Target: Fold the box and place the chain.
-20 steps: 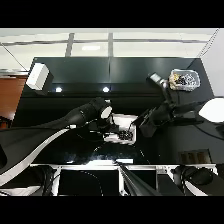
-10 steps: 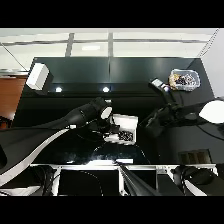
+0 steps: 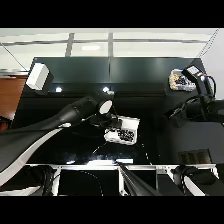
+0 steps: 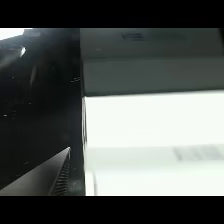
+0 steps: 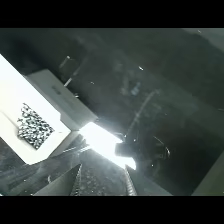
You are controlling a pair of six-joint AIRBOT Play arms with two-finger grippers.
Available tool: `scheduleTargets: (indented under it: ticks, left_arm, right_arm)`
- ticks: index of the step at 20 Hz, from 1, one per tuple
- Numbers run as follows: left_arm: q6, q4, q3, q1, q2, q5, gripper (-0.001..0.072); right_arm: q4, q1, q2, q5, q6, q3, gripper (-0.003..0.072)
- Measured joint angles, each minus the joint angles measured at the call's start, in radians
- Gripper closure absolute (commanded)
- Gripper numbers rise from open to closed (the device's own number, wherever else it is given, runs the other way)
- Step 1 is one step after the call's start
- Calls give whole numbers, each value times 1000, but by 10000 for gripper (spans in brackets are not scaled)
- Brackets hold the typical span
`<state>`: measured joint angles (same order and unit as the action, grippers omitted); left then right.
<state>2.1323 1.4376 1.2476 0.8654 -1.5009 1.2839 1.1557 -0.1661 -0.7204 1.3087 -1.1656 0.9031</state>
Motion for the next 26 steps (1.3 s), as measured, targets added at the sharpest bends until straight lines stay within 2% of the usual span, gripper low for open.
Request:
scheduleTargets:
  ticks: [4,6,8,10,12,13,14,15,17,19,22,26]
  left_arm:
    - [-200,100,-30,-45,171,66,261]
    - [-281,129,-97,-129,266,63,262]
    - [-337,107,-200,-253,339,1,263]
    - [-455,-38,-320,-390,382,-104,263]
    - [-707,-298,-428,-499,405,-208,263]
    - [-877,-435,-475,-539,412,-235,239]
    - [-1050,-549,-511,-567,416,-253,-1]
    - [-1250,-657,-543,-584,420,-261,1]
    - [-1629,-788,-582,-592,422,-261,1]
    - [-1909,-826,-603,-581,417,-303,1]
    - [-2195,-840,-612,-563,375,-340,2]
    - [-2381,-842,-605,-528,296,-354,2]
  right_arm:
    - [13,18,5,5,-2,2,356]
    - [19,20,5,2,-2,2,356]
    - [23,23,5,-14,-2,2,357]
    - [24,23,6,-35,-3,2,356]
    - [26,23,6,-49,-2,2,356]
    - [27,23,6,-55,-2,2,357]
    - [27,23,6,-58,-3,2,356]
    - [27,23,6,-60,-2,2,357]
    - [28,23,6,-65,-2,2,357]
    - [28,23,6,-69,-2,2,357]
    - [27,23,6,-71,-2,2,356]
    - [27,23,6,-74,-2,2,357]
